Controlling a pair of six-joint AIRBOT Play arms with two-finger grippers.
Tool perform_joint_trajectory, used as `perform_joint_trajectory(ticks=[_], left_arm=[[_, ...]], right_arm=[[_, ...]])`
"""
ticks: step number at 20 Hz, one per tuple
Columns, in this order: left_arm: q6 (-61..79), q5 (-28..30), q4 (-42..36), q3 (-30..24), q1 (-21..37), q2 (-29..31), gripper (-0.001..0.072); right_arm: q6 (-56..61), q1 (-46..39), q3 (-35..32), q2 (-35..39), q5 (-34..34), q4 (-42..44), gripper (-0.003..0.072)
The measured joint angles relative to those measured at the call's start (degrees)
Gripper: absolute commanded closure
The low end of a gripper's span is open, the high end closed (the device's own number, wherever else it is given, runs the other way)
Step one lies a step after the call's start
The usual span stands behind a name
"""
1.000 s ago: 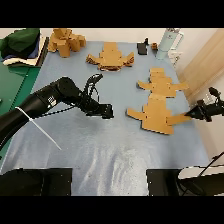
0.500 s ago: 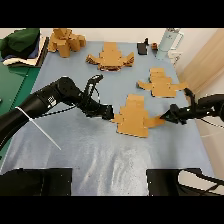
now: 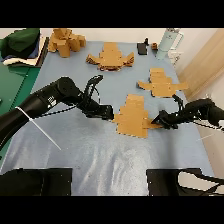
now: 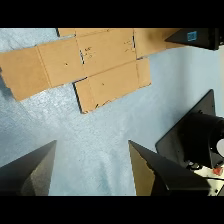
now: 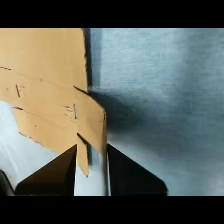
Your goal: Fold the box.
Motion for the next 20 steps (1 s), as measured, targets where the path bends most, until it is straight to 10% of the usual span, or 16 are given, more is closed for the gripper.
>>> perform_joint_trajectory(ticks=[2, 9, 20], left_arm=[[0.02, 0.04, -0.04, -0.02, 0.0, 0.0, 0.0025], [0.98, 0.5, -2.08, 0.46, 1.79, 0.07, 0.0025], [9.73, -6.8, -2.58, -1.51, 15.61, -6.08, 0.0025]], right_arm=[[-1.46, 1.33, -0.09, -0.85, 0.83, 0.57, 0.0682], [-8.81, 11.41, -1.46, 0.57, 3.61, 4.87, 0.0685], [-10.12, 28.7, -15.06, 21.86, 17.81, 5.2, 0.0685]])
